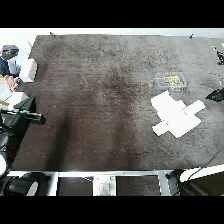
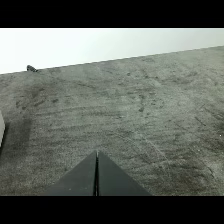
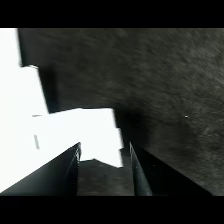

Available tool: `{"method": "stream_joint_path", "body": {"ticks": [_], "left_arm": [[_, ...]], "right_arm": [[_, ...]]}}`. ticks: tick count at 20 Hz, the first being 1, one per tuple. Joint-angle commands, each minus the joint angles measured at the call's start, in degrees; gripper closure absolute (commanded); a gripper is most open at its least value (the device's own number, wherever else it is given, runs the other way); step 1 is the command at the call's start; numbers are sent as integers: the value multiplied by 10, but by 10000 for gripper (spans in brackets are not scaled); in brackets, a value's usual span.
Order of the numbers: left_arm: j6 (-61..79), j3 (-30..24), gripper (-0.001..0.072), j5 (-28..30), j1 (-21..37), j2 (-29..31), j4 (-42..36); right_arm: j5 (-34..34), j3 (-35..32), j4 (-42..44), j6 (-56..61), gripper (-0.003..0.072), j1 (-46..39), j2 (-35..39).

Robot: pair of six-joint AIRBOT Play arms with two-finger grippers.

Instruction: Fold the box and place the chain.

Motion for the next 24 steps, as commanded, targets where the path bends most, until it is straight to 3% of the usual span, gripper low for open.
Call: {"method": "stream_joint_path", "body": {"ticks": [1,10,16,18,20,21,22,23,24], "left_arm": [[0,0,699,0,0,0,0],[0,0,699,0,0,0,0],[0,0,699,0,0,0,0],[0,0,699,0,0,0,0],[0,0,699,0,0,0,0],[0,0,699,0,0,0,0],[0,0,699,0,0,0,0],[0,0,699,0,0,0,0],[0,0,699,0,0,0,0]], "right_arm": [[43,73,-34,6,338,-1,-76],[124,76,54,-18,339,2,-153],[142,50,15,-25,340,24,-153],[154,50,27,-25,411,24,-153],[175,50,27,-25,415,24,-153],[182,50,28,-25,528,24,-153],[190,50,30,-28,539,24,-153],[198,50,45,-35,597,24,-153],[205,46,64,-35,597,24,-151]]}}
